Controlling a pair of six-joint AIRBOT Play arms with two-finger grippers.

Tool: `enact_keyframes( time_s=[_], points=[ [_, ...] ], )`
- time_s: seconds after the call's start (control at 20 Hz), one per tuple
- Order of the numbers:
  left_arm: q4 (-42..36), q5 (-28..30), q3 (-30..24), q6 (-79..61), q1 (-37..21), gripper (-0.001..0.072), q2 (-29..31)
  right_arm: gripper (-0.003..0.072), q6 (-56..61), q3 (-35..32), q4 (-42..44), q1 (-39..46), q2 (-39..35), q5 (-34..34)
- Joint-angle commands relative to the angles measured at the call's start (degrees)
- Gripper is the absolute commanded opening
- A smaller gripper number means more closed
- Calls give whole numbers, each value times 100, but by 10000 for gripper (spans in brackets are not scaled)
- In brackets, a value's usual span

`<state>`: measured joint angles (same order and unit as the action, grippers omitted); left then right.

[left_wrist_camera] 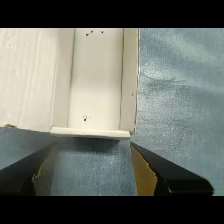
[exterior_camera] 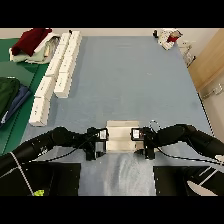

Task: Fold the box.

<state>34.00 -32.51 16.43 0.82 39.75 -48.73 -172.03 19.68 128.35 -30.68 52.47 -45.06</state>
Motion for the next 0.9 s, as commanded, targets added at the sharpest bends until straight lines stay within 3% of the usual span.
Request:
enact_keyframes(
  time_s=[0.0,0.35,0.85],
  points=[
    [-319,66,17,-216,4,687,-85,510,2,0,2,-2,-4,0],
    [-1038,133,35,-920,208,687,-417,510,0,0,0,-2,-4,0],
    [-957,232,70,-916,208,686,-739,510,0,0,2,-2,-4,0]
  ],
)
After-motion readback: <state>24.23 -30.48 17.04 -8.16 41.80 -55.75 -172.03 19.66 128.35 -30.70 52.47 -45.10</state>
